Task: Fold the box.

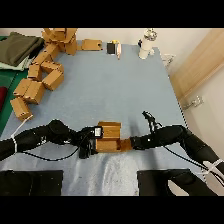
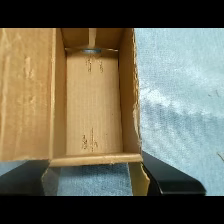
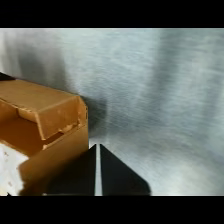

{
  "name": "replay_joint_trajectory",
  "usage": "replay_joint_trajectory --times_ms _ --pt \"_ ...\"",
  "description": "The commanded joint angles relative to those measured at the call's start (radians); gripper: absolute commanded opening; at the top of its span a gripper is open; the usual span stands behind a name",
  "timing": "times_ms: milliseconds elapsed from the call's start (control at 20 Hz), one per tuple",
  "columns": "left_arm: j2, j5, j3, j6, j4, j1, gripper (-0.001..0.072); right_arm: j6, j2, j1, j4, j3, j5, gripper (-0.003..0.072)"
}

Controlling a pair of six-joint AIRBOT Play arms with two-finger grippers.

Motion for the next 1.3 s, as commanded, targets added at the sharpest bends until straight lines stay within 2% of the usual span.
replay_joint_trajectory --times_ms 0,300,400,500,650,1000,1250 --pt "0.000 0.000 0.001 0.000 0.000 0.000 0.0463 -0.068 -0.001 0.000 0.098 0.001 -0.005 0.0159" --pt "0.000 0.000 0.001 0.000 0.000 0.000 0.0464 -0.064 0.049 0.000 0.113 0.056 -0.053 0.0169" --pt "0.000 0.000 0.001 0.000 0.000 0.000 0.0463 -0.064 0.079 0.000 0.113 0.066 -0.058 0.0366" --pt "0.000 0.000 0.001 0.000 0.000 0.000 0.0464 -0.064 0.068 0.000 0.112 0.056 -0.083 0.0366" --pt "0.000 0.000 0.001 0.000 0.000 0.000 0.0463 -0.066 0.014 0.037 0.100 0.018 -0.052 0.0368" --pt "0.000 0.000 0.001 0.000 0.000 0.000 0.0464 -0.042 -0.018 0.131 0.086 0.055 0.015 0.0368" --pt "0.000 0.000 0.001 0.000 0.000 0.000 0.0463 0.171 -0.116 0.242 -0.096 0.160 0.025 0.0367"
